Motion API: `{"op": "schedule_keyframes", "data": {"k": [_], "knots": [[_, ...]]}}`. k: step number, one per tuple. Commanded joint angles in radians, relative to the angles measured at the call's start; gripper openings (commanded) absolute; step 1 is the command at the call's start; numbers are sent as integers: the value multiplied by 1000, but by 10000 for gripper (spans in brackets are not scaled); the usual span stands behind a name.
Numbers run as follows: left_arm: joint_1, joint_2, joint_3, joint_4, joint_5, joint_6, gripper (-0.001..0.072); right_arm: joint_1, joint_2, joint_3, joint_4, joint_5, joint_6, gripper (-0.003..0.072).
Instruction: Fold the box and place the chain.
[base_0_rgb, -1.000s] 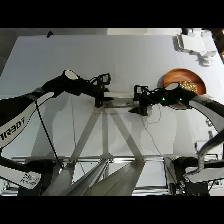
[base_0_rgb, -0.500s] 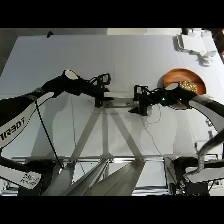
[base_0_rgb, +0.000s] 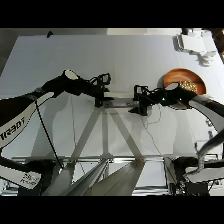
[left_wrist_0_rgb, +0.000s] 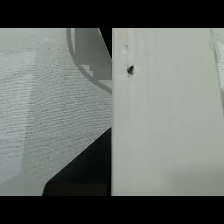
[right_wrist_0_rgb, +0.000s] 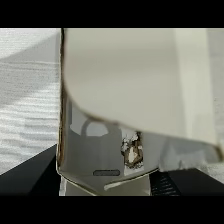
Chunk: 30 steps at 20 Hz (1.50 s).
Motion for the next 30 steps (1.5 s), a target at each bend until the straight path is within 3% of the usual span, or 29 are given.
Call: {"op": "schedule_keyframes", "data": {"k": [1,4,5,7,8,13,20,21,22,23,27,30], "knots": [[0,-1,0,-1,0,0,6,1,0,0,0,0,0,465],[0,-1,0,-18,0,0,38,1,0,0,0,0,0,465],[0,0,0,-17,1,0,86,1,0,0,0,0,0,465],[2,2,0,-18,1,0,313,1,0,0,0,0,0,465],[2,2,0,-18,1,0,343,1,0,0,0,0,0,465],[19,37,0,35,-4,-76,343,1,0,0,0,0,0,465],[92,221,0,401,-30,-320,340,1,0,0,0,0,0,465],[93,240,0,424,-47,-358,287,1,0,0,0,0,0,465],[93,251,0,423,-76,-387,102,1,0,0,0,0,0,465],[89,255,0,414,-124,-394,10,1,0,0,0,0,0,465],[43,233,0,336,-240,-393,9,1,0,0,0,0,0,465],[17,204,0,190,-174,-374,11,1,0,0,0,0,0,465]]}}
